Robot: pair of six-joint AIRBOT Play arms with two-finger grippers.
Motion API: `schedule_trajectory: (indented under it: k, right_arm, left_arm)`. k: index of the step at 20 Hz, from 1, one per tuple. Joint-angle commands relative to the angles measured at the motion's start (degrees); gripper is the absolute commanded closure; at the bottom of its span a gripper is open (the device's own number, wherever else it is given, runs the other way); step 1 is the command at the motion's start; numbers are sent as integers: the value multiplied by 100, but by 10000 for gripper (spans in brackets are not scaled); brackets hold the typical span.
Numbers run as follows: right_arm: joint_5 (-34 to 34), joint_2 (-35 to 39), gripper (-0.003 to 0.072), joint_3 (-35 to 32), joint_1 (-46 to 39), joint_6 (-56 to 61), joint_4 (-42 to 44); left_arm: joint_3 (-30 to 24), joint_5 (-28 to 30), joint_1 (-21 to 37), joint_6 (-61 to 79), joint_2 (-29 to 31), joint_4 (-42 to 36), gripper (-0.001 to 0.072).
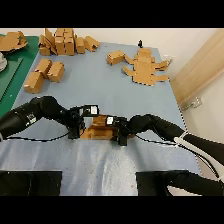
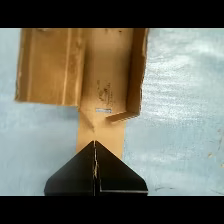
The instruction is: Fold the box.
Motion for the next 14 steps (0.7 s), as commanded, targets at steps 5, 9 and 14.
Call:
schedule_trajectory:
  k: [5,9,14]
  right_arm:
    - [0,-4,180,2,-2,0,2]
    - [4,-4,180,2,-2,0,2]
    - [4,-4,180,2,-2,-2,2]
  left_arm:
    - [-372,-7,859,-4885,636,1416,699]
    - [-1019,-81,1777,-6708,632,1362,699]
    - [-1316,85,1679,-6273,625,-13,699]
